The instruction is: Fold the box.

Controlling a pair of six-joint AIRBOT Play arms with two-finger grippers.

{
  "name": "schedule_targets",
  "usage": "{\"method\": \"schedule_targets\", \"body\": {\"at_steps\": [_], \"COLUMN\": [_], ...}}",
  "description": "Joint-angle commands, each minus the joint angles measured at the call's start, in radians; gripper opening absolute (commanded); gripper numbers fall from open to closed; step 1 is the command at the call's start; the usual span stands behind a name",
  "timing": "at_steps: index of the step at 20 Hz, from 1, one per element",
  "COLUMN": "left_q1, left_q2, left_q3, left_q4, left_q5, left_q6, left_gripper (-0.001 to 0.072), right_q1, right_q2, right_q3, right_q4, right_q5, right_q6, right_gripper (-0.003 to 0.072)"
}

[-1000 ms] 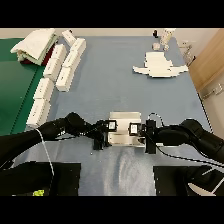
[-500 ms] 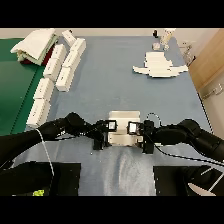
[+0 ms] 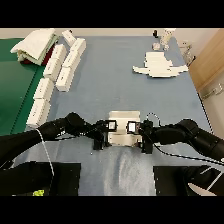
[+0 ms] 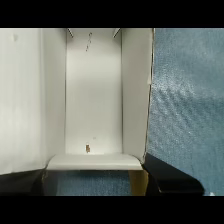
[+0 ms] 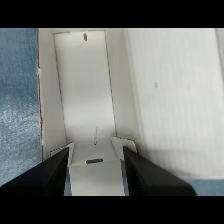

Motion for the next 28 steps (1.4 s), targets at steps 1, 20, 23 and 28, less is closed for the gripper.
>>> {"method": "schedule_targets", "body": {"at_steps": [1,20,23,28], "left_q1": [0.0,0.0,0.0,0.0], "left_q2": [0.0,0.0,0.0,0.0], "left_q3": [0.0,0.0,0.0,0.0], "left_q4": [0.0,0.0,0.0,0.0], "left_q5": [0.0,0.0,0.0,0.0], "left_q6": [0.0,0.0,0.0,0.0], "left_gripper": [0.0461,0.0462,0.0462,0.0462], "right_q1": [0.0,-0.151,-0.389,-0.741], "right_q2": [-0.002,0.164,0.138,0.05], "right_q3": [0.0,0.095,0.089,0.041], "right_q4": [-0.003,-0.725,-0.474,0.021], "right_q5": [-0.002,-0.499,-0.504,-0.459], "right_q6": [0.003,1.369,1.431,1.089], "right_gripper": [0.0579,0.0051,0.0001,0.0]}}
